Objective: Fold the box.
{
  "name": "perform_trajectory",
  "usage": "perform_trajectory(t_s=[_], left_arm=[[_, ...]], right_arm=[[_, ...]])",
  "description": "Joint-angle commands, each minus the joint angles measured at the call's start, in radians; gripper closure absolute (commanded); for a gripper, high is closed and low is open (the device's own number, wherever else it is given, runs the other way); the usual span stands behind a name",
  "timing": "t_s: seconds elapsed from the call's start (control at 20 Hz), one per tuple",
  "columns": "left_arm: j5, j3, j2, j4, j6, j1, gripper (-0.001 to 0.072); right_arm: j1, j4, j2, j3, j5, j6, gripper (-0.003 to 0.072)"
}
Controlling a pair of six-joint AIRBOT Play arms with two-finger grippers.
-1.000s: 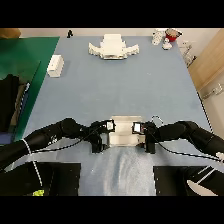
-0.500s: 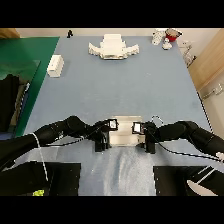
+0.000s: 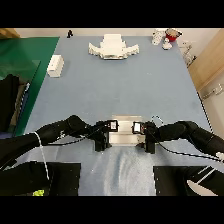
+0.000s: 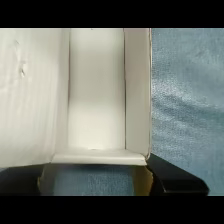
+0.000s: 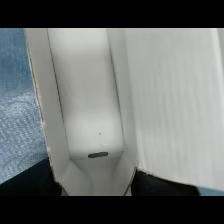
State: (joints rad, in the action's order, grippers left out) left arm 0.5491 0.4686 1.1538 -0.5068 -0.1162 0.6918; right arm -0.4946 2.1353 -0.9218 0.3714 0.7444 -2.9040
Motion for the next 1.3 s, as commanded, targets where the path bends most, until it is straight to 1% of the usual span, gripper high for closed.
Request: perform_trajectory(t_s=[0.0,0.2,0.35,0.55,0.6,0.65,1.0,1.1,1.25], left_arm=[[0.008,0.001,0.0,0.045,-0.044,0.001,0.0123],[0.016,0.0,0.01,0.062,-0.053,0.001,0.0123],[0.055,0.0,0.017,0.061,-0.071,0.001,0.0104],[0.052,0.001,0.017,0.061,-0.071,0.0,0.0103],[0.052,0.0,0.017,0.06,-0.07,-0.001,0.0086],[0.051,0.0,0.017,0.058,-0.069,-0.001,0.0006],[0.051,-0.002,0.005,0.056,-0.07,-0.027,0.0007],[0.031,-0.015,-0.011,0.056,-0.07,-0.026,0.0007],[0.027,-0.034,-0.02,0.059,-0.082,-0.026,0.0006]], right_arm=[[0.0,0.0,0.0,0.001,0.001,-0.003,0.0281],[0.0,0.0,0.0,0.001,0.001,-0.003,0.0281],[0.0,0.0,0.0,0.001,0.001,-0.003,0.0281],[0.0,0.0,0.0,0.001,0.001,-0.003,0.0281],[0.0,0.0,0.001,0.001,0.001,-0.003,0.0281],[0.0,0.0,0.0,0.001,0.001,-0.003,0.0281],[0.0,0.0,0.0,0.001,0.001,-0.003,0.0281],[0.0,0.0,0.0,0.001,0.001,-0.003,0.0281],[0.0,0.0,0.0,0.001,0.001,-0.003,0.0281]])
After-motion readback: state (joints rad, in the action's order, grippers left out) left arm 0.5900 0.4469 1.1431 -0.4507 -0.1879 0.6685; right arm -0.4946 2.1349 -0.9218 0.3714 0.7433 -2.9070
